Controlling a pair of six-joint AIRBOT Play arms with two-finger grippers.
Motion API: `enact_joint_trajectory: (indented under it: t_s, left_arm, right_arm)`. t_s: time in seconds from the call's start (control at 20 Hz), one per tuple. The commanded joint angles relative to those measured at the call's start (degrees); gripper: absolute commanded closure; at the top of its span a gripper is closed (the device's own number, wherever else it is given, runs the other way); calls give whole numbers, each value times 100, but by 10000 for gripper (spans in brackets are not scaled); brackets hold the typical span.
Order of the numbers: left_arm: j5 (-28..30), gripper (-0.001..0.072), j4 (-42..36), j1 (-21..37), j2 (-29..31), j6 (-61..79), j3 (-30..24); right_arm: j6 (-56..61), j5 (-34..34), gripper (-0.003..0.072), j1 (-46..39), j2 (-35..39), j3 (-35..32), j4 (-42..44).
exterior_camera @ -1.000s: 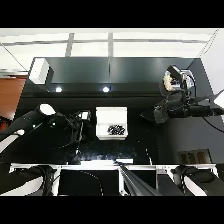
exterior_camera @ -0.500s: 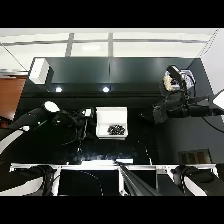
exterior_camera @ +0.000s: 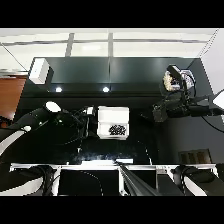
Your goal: Fold the box and place the chain.
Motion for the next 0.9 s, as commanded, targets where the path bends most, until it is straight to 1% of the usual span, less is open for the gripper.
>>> enact_joint_trajectory:
  t_s: [0.0,0.35,0.5,0.65,0.85]
  left_arm:
    - [85,10,-11,-17,-2,-63,7]
    - [37,10,-13,-22,-2,-20,11]
    - [63,10,-162,-149,-2,50,22]
    - [264,10,-4,-376,-2,-39,24]
    - [518,11,28,-437,-2,-260,24]
  right_arm:
    - [0,0,180,7,4,2,-2]
    - [0,-4,180,7,4,2,-2]
    - [0,-4,180,7,4,2,-2]
    - [0,-2,180,7,4,2,-2]
    - [-2,-2,180,7,4,2,-20]
